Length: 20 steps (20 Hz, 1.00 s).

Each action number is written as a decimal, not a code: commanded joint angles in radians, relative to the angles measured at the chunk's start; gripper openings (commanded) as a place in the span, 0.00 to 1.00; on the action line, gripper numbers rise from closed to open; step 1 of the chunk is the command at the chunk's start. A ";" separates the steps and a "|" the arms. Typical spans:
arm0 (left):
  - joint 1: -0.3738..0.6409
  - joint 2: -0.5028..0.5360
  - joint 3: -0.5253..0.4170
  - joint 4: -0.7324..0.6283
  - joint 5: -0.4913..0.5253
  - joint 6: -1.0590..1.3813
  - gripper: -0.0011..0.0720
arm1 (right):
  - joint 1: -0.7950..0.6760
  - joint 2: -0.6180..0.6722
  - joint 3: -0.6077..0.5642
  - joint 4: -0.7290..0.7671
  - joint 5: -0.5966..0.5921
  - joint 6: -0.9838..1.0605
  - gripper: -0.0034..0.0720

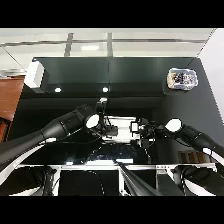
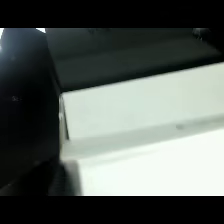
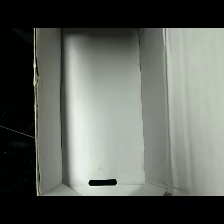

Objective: Fold the box and place the chain.

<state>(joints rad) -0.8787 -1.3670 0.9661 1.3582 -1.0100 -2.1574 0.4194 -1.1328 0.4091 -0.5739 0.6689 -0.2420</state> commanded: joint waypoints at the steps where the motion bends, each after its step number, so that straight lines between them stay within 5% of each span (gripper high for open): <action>1: -0.036 -0.005 0.018 0.024 -0.028 -0.051 0.49 | 0.000 0.000 0.000 0.000 0.000 0.001 0.21; 2: -0.037 -0.005 0.018 0.024 -0.025 -0.051 0.38 | 0.000 0.000 0.000 0.000 0.000 0.000 0.21; 20: -0.034 -0.124 0.133 0.098 -0.101 -0.216 0.39 | 0.000 0.000 0.000 0.000 -0.002 0.002 0.21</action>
<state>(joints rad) -0.9131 -1.4807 1.0706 1.4254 -1.1149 -2.3505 0.4191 -1.1328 0.4091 -0.5716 0.6640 -0.2379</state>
